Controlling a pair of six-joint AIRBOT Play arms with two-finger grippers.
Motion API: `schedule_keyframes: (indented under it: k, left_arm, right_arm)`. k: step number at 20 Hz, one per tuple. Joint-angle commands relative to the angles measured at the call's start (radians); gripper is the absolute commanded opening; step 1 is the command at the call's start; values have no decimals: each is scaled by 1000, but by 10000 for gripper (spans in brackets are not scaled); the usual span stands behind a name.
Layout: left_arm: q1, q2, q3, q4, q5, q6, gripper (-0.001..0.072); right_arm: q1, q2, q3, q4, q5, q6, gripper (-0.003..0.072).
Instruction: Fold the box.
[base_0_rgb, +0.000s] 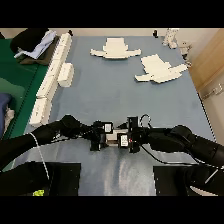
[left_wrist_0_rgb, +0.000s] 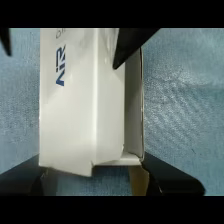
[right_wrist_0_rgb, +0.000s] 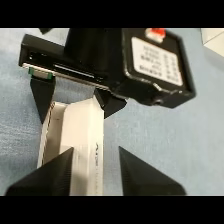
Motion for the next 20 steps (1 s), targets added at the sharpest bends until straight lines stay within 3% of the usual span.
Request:
schedule_keyframes:
  k: [1,3,5,20]
  left_arm:
    - [0,0,0,0,0,1,535]
    - [0,0,0,0,1,1,534]
    - [0,0,0,0,0,1,534]
    - [0,0,0,0,0,1,534]
  right_arm:
    - [0,-16,2,-3,-2,0,295]
    - [0,-26,2,-3,-2,1,287]
    - [0,-31,2,-2,-2,1,206]
    - [21,-52,2,88,-111,4,210]
